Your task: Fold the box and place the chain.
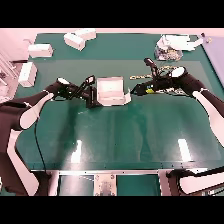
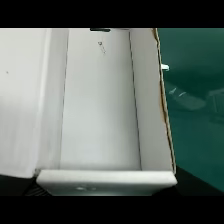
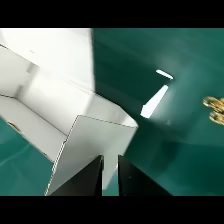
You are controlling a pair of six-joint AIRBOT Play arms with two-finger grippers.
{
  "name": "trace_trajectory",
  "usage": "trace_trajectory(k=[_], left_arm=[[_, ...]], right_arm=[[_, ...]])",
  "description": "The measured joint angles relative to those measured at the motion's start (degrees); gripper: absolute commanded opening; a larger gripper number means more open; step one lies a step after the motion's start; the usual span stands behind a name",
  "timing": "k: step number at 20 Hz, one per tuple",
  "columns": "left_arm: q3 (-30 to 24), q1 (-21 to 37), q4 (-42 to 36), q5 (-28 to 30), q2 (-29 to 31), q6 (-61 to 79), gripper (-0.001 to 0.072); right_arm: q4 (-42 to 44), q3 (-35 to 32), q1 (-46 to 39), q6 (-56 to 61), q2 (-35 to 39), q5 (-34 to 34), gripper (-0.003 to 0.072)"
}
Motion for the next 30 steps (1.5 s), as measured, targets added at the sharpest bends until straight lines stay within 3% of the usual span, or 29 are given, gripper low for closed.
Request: trace_trajectory(k=[2,3,4,7,18,20,22,30], left_arm=[[0.0,0.0,0.0,0.0,0.0,0.0,0.0629],[0.0,0.0,0.0,0.0,0.0,0.0,0.0629],[0.0,0.0,0.0,0.0,0.0,0.0,0.063],[0.0,0.0,0.0,0.0,0.0,0.0,0.0629],[0.0,0.0,0.0,0.0,0.0,0.0,0.063],[0.0,0.0,0.0,0.0,0.0,0.0,0.0629],[0.0,0.0,0.0,0.0,0.0,0.0,0.063],[0.0,0.0,0.0,0.0,0.0,0.0,0.0629]], right_arm=[[-2.4,-0.6,-0.8,0.8,0.0,-0.9,0.007],[-3.3,-0.9,-1.1,0.9,-0.2,-1.5,0.0081],[-3.9,-1.1,-1.1,1.0,-0.6,-1.9,0.0138],[-4.6,-1.4,-0.9,1.2,-2.6,-2.6,0.0153],[0.5,1.5,2.3,-0.1,-5.0,-0.1,0.0202],[0.7,2.3,2.4,-0.1,-5.0,0.7,0.0318],[1.0,2.7,2.6,-0.2,-5.0,1.2,0.0348],[2.0,3.4,3.1,-0.1,-5.1,1.9,0.0348]])
